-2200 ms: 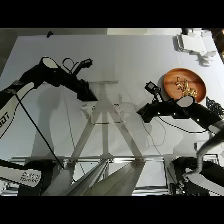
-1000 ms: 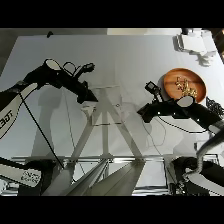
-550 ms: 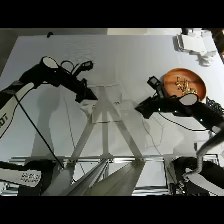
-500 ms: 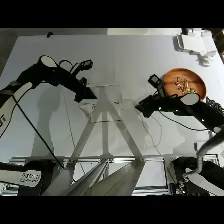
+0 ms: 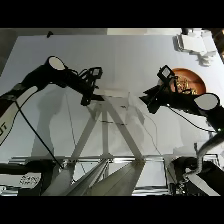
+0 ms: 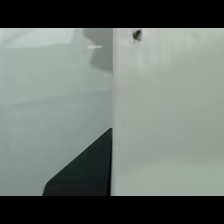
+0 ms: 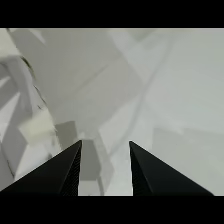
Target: Fold the box and place the chain.
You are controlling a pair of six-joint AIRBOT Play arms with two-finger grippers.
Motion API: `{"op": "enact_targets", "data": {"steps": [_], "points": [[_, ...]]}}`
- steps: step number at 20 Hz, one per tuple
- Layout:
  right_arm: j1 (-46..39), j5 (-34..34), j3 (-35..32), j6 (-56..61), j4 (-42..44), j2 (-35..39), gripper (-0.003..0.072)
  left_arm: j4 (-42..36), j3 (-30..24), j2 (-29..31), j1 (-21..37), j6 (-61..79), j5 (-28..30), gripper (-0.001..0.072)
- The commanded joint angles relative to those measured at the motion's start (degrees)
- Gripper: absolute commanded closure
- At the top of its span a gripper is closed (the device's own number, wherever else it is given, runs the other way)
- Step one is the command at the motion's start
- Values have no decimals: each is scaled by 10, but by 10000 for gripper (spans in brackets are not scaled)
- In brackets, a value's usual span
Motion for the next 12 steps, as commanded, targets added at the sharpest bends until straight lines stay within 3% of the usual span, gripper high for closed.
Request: {"op": "enact_targets", "data": {"steps": [1, 12], "points": [[0, -2, 1, 0, -4, 9, 346, -21, -1, -38, -8, 17, 27, 709], [0, -17, 1, 0, -4, 9, 346, 11, -1, -73, -8, 14, 91, 708]]}}
